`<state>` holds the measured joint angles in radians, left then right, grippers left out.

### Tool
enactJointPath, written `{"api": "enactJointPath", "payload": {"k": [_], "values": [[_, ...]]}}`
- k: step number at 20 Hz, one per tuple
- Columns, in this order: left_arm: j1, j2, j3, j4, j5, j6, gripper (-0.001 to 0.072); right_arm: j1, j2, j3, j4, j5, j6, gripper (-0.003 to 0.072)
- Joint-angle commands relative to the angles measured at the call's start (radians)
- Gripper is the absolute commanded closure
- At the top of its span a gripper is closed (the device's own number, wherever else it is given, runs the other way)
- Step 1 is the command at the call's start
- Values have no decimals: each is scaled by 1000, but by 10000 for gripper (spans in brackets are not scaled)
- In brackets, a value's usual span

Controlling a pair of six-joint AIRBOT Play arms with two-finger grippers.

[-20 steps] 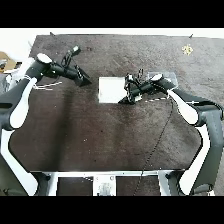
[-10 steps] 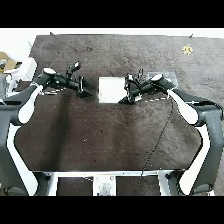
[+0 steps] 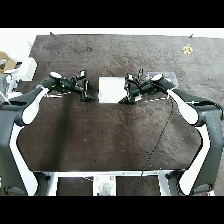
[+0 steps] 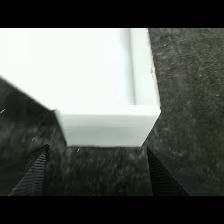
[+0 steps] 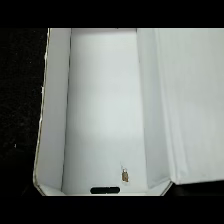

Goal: Fold the box and place the chain.

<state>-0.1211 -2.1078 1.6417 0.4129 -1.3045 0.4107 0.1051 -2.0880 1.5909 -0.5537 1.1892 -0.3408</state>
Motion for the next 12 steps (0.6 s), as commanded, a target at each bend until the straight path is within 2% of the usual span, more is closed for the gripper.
{"api": "enactJointPath", "payload": {"k": [1, 2, 12], "values": [[-11, -3, -2, -34, -29, 16, -11, 0, 0, 0, 0, 0, 0, 96], [-11, -3, -2, -34, -50, 16, -11, 0, 0, 0, 0, 0, 0, 96], [-11, -7, -2, -50, -20, 16, -11, 0, 0, 0, 0, 0, 0, 96]]}}
